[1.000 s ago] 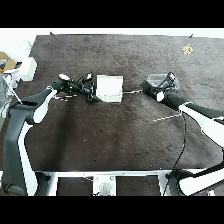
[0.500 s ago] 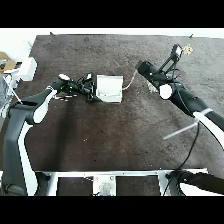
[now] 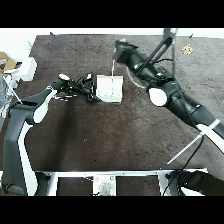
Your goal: Fold the box and place the chain.
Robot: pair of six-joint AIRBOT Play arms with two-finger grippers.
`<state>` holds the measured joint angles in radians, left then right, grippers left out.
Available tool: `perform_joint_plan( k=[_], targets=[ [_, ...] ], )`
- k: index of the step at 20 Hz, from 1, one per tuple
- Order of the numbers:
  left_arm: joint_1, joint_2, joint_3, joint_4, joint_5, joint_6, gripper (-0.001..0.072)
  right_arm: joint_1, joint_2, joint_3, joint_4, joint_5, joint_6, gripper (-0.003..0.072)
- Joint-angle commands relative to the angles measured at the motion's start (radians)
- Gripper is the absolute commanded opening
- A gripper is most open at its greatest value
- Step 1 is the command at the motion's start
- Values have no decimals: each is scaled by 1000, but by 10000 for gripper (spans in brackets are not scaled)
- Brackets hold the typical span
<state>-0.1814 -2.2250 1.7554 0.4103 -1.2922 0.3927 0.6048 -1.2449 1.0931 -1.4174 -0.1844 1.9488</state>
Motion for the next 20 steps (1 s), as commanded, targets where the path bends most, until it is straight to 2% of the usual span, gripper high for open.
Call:
perform_joint_plan(
  k=[1,6,7,8,9,12,15,18,20],
  targets=[
    [0,0,0,0,0,0,353,41,-75,-34,52,21,2,-2],
    [0,0,0,0,0,0,353,41,-208,-109,132,81,8,1],
    [0,0,0,0,0,0,353,35,-224,-117,129,114,5,135],
    [0,0,0,0,0,0,353,18,-226,-129,116,138,4,337],
    [0,0,0,0,0,0,353,-2,-217,-140,112,155,3,314],
    [0,0,0,0,0,0,353,-77,-119,-170,29,195,0,315],
    [0,0,0,0,0,0,353,-209,-10,-172,-51,376,0,335],
    [0,0,0,0,0,0,353,-349,5,-177,-100,518,0,336],
    [0,0,0,0,0,0,353,-418,-33,-205,-93,517,3,336]
  ],
)
